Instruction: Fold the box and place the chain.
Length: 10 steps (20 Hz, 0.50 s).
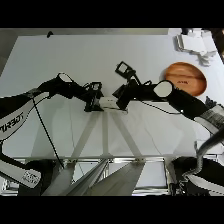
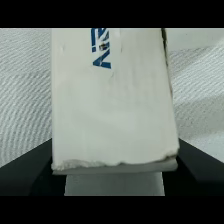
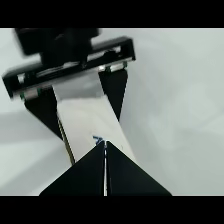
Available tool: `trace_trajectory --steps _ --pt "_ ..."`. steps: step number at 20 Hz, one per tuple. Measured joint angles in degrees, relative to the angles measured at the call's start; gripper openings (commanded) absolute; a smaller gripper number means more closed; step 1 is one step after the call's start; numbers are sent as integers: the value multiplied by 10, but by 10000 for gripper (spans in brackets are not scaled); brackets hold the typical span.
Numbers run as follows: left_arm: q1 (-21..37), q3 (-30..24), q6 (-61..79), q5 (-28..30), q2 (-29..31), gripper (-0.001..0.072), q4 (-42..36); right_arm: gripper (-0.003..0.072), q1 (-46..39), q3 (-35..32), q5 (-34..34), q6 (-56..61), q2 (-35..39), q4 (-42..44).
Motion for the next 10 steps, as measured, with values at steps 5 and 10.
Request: trace_trajectory --steps 5,10 --pt "0 0 0 0 0 259 0 6 -39 -26 41 44 -35 129" --pt "0 0 0 0 0 259 0 7 -36 -69 62 63 -60 169"
